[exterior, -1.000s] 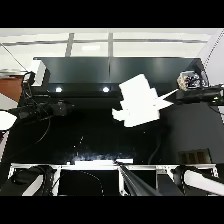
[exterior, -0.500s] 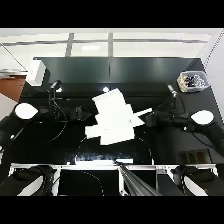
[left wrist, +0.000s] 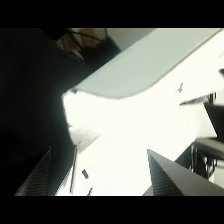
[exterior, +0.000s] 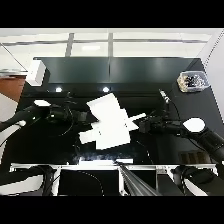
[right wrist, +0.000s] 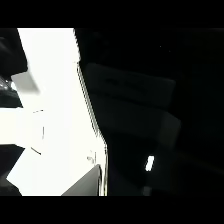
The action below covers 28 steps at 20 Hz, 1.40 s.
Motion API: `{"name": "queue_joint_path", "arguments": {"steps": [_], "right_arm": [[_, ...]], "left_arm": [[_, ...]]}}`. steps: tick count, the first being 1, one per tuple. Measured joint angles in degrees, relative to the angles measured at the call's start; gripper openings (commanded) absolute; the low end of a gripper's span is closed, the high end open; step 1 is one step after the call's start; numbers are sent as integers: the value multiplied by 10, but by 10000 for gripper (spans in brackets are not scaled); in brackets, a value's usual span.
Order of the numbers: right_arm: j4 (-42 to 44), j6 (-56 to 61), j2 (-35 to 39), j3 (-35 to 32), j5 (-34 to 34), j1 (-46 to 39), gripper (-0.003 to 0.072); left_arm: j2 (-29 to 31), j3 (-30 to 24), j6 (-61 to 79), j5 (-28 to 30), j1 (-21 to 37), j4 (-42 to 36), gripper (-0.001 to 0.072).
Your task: Fold the box and place the chain.
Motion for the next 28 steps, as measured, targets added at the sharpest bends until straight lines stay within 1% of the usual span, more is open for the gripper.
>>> {"name": "queue_joint_path", "arguments": {"steps": [1,2,3,4,5,7,11,13,14,15,16,19,21,23,25,28], "right_arm": [[0,2,0,0,-1,1,44],[0,2,0,-1,-1,2,44],[0,3,0,-1,-2,2,44],[0,3,0,-1,-2,2,44],[0,3,0,-1,-2,3,44],[0,3,0,-1,-3,3,44],[0,3,0,-1,-3,3,44],[0,4,0,-1,-3,3,46],[0,4,0,-1,-4,3,236],[0,9,0,0,-4,2,686],[0,20,0,3,-2,-1,707],[-33,41,1,31,34,-42,707],[-88,48,1,68,79,-92,707],[-150,40,1,111,126,-146,707],[-200,-4,1,143,161,-183,706],[-242,-98,1,152,195,-195,706]], "left_arm": [[-20,11,32,-20,-1,-4,702],[-37,22,61,-42,-2,-7,681],[-55,34,88,-66,-2,-9,649],[-71,47,110,-87,-3,-9,584],[-84,58,126,-102,-4,-9,558],[-105,80,148,-128,-7,-7,556],[-124,111,169,-154,-21,42,228],[-127,121,173,-159,-28,57,103],[-128,126,175,-160,-30,63,31],[-129,131,177,-163,-31,67,30],[-129,136,177,-163,-32,69,30],[-124,152,177,-171,-35,77,27],[-108,163,177,-169,-38,90,26],[-76,168,178,-153,-51,121,26],[-29,167,189,-113,-78,167,29],[31,146,258,-22,-127,216,30]]}}
